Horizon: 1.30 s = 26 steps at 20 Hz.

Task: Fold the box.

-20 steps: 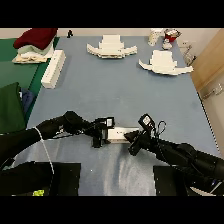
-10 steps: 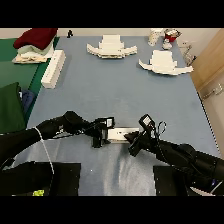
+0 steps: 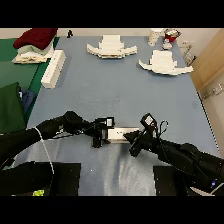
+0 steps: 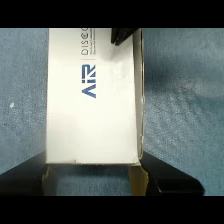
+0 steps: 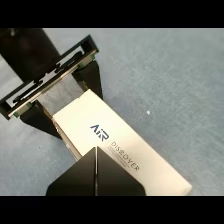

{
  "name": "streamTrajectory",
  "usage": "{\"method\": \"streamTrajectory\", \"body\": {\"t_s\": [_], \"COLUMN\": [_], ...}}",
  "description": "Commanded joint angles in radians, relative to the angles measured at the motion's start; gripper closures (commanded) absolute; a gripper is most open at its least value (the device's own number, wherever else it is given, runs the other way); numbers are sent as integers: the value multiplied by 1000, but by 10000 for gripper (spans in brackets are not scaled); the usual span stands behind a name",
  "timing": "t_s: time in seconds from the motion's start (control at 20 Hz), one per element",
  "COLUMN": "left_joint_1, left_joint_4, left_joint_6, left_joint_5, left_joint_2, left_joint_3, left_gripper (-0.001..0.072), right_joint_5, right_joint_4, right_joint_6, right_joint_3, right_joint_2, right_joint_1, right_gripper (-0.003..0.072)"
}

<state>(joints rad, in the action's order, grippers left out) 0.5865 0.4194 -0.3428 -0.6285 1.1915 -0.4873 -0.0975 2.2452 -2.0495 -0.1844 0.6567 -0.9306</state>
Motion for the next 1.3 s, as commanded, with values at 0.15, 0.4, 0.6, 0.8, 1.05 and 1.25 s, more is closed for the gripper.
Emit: {"method": "streamTrajectory", "body": {"t_s": [0.15, 0.4, 0.6, 0.8, 1.05, 1.25], "left_joint_1": [0, 0, 0, 0, 0, 0], "left_joint_4": [0, 0, 0, 0, 0, 0], "left_joint_6": [0, 0, 0, 0, 0, 0], "left_joint_5": [0, 0, 0, 0, 0, 0], "left_joint_2": [0, 0, 0, 0, 0, 0], "left_joint_3": [-1, -1, -1, -1, -1, -1], "left_gripper": [255, 256, 256, 256, 256, 256], "right_joint_5": [-1, -25, -26, -43, -51, -51], "right_joint_4": [3, 1, 0, 0, 0, 0], "right_joint_6": [-1, -1, 0, 0, 0, 0], "right_joint_3": [-2, 1, 1, 2, 2, 2], "right_joint_2": [-13, 42, 90, 90, 90, 90], "right_joint_1": [0, 0, 0, 0, 0, 0], "right_gripper": [681, 682, 681, 681, 681, 682]}}
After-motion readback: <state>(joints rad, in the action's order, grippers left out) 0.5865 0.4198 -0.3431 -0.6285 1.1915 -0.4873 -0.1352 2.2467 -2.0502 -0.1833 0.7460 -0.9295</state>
